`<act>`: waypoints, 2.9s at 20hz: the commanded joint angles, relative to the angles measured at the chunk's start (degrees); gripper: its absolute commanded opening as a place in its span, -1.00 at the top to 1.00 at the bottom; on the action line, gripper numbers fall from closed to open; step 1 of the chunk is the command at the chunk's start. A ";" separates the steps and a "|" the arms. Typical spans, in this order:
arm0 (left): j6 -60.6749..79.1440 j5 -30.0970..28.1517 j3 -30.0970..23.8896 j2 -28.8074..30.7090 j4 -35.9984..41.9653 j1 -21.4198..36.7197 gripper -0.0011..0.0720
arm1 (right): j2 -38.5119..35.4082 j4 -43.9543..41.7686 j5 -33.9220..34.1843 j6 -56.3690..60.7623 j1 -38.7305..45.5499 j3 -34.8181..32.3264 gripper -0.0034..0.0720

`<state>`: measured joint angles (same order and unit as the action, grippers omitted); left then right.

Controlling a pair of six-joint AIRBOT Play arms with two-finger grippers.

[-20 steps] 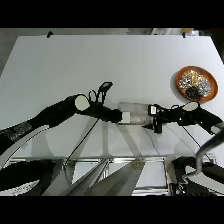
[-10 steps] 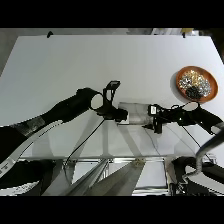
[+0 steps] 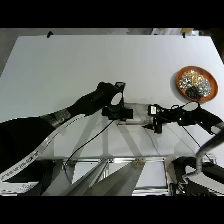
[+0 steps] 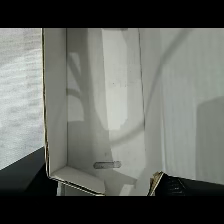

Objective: Fold the box and place the chain.

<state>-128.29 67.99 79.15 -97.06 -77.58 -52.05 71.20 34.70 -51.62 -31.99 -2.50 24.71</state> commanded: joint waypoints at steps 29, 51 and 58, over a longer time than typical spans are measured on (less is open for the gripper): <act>-9.51 4.70 2.62 -6.32 -4.35 -0.57 0.83 | 0.00 0.00 0.00 0.02 -0.04 0.04 -0.14; -5.38 5.33 2.95 -3.48 -1.55 -0.44 0.22 | 0.00 0.00 0.00 0.02 -0.04 0.04 -0.14; -5.70 4.96 2.95 -5.66 -1.73 -1.64 0.84 | 0.00 0.00 0.00 0.02 -0.04 0.04 -0.14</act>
<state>-134.17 72.90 82.11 -101.73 -79.55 -53.19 71.22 34.72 -51.66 -31.94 -2.55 24.71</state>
